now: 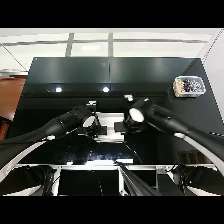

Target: Fold the box and place the chain.

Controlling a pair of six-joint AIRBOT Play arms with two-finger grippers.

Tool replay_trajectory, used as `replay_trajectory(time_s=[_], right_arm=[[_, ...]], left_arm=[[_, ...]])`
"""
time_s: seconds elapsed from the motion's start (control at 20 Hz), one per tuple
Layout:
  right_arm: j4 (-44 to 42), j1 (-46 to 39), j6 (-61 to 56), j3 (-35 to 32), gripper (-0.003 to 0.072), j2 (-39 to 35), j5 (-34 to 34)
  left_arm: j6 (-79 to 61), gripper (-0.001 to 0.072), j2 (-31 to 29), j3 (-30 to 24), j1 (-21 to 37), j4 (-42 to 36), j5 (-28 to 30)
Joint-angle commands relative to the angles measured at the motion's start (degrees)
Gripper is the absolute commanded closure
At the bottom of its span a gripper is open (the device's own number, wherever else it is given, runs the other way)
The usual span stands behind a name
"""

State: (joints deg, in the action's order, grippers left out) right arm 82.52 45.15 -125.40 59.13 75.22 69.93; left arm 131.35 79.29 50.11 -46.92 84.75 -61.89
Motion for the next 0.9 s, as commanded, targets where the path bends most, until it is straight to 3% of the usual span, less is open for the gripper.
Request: replay_trajectory(time_s=[0.0, 0.25, 0.35, 0.5, 0.55, 0.6, 0.7, 0.8, 0.85], right_arm=[[-0.09, -4.31, 6.01, 0.52, 0.0309, -8.41, 2.49], [0.68, -14.27, 9.94, 0.66, 0.0309, -18.18, 2.58], [-1.11, -16.48, 11.1, 0.07, 0.0309, -18.38, 4.09], [-9.81, -14.45, 12.68, -5.88, 0.0293, -17.84, 1.7], [-10.99, -12.74, 12.66, -8.28, 0.0055, -17.49, -0.13], [-11.34, -10.73, 12.35, -10.25, -0.0012, -16.76, -2.01], [-12.11, -6.78, 10.56, -11.67, -0.0006, -14.49, -6.91], [-11.8, -3.98, 7.78, -11.65, 0.016, -11.58, -12.59], [-11.85, -3.34, 6.01, -11.65, 0.0184, -9.88, -14.03]], left_arm=[[0.02, 0.0678, 0.02, -0.02, 0.02, 0.0, 0.07], [0.0, 0.0679, 0.02, -0.02, 0.04, 0.04, -0.15], [0.02, 0.0679, 0.02, -0.02, 0.04, 0.0, -0.15], [0.02, 0.0679, 0.02, -0.02, 0.02, 0.02, -0.33], [0.02, 0.0679, 0.02, -0.02, 0.04, 0.02, -0.33], [0.02, 0.0679, 0.02, -0.02, 0.04, 0.02, -0.28], [0.02, 0.0679, 0.02, -0.02, 0.04, 0.04, -0.15], [0.02, 0.0679, 0.02, -0.02, 0.02, 0.0, -0.17], [0.02, 0.0679, 0.02, -0.02, 0.02, 0.0, -0.22]])
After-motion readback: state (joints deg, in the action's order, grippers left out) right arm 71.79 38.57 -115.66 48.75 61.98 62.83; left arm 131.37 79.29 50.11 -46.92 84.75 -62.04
